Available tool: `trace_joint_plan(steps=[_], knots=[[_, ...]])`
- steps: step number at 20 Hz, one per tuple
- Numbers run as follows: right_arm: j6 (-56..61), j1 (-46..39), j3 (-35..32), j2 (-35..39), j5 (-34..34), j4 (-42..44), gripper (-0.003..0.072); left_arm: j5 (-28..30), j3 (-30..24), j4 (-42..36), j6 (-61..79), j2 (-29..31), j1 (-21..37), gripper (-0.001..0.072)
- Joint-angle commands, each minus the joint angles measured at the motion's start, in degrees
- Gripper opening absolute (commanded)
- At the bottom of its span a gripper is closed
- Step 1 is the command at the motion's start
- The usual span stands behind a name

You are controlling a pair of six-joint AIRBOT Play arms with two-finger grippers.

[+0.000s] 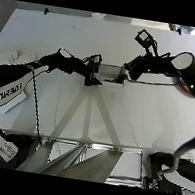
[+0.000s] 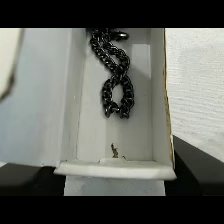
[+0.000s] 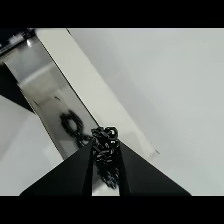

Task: Fold the box and place the chain.

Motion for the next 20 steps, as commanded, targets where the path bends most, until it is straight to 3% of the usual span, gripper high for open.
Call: trace_joint_plan(steps=[1, 3, 4, 5, 6, 10, 13, 15, 17, 20], knots=[[-0.94, 3.78, 0.0, -1.88, -2.75, 3.04, 0.002, 0.04, 0.02, 0.0, 0.02, 0.02, 0.02, 0.028], [0.04, 5.66, 0.0, -5.05, -2.84, 2.51, 0.0027, 0.04, 0.02, 0.0, 0.02, 0.02, 0.02, 0.028], [0.79, 6.23, 0.0, -6.4, -2.89, 1.6, 0.0124, 0.02, 0.02, 0.0, 0.02, 0.02, 0.02, 0.028], [2.43, 6.38, 0.0, -7.26, -3.04, 0.46, 0.0294, 0.04, 0.02, 0.0, 0.02, 0.02, 0.02, 0.028], [3.65, 6.21, 0.02, -7.32, -3.19, -0.74, 0.0323, 0.04, 0.02, 0.0, 0.0, 0.02, 0.02, 0.028], [4.61, 1.36, 0.02, -4.31, -2.95, -5.4, 0.0318, 0.02, 0.02, 0.0, 0.02, 0.02, 0.02, 0.028], [4.39, -6.14, 0.0, -3.5, 0.96, -6.36, 0.0318, 0.04, 0.02, 0.0, 0.02, 0.02, 0.02, 0.028], [3.98, -9.4, 0.0, -3.76, 3.58, -12.24, 0.0319, 0.04, 0.02, 0.0, 0.02, 0.02, 0.02, 0.028], [3.72, -10.29, -0.02, -3.89, 3.58, -18.86, 0.0321, 0.02, 0.02, 0.0, 0.02, 0.02, 0.02, 0.028], [-1.86, -10.05, -0.02, -4.98, 2.95, -18.56, 0.0321, 0.02, 0.02, 0.0, 0.0, 0.02, 0.02, 0.028]])
